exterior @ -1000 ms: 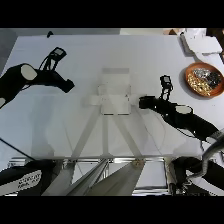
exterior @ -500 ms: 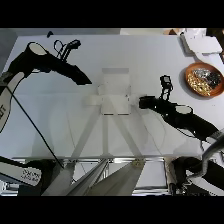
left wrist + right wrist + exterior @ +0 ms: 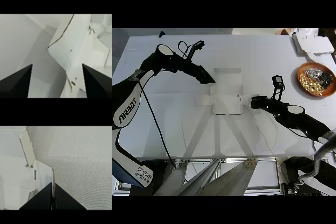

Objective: Fold the box and place the chain.

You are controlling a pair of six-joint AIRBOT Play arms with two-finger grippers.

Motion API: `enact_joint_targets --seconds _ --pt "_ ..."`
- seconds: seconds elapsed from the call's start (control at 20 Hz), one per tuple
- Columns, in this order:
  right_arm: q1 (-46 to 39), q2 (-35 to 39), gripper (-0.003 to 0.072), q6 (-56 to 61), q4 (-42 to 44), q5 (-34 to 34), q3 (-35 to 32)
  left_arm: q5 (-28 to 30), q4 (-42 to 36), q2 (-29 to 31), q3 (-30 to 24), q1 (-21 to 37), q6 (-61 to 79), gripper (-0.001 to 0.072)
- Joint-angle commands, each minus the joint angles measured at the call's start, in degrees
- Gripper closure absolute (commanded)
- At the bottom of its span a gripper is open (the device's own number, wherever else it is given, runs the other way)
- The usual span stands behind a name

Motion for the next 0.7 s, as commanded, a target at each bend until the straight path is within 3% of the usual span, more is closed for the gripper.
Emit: enact_joint_targets --seconds 0.0,0.2,0.55,0.65 --pt "0.1 0.0 0.0672 0.0 0.0 0.0 0.0 2.8 -1.0 -0.5 0.2 -1.6 0.8 0.0008" --pt "0.1 0.0 0.0672 0.0 0.0 0.0 0.0 7.7 -0.9 -1.2 0.2 -3.9 0.5 0.0009" --pt "0.1 0.0 0.0672 0.0 0.0 0.0 0.0 0.1 6.0 -2.3 0.2 -6.2 2.8 0.001" --pt "0.1 0.0 0.0672 0.0 0.0 0.0 0.0 -0.4 6.3 -2.3 0.2 -6.6 5.2 0.0058"
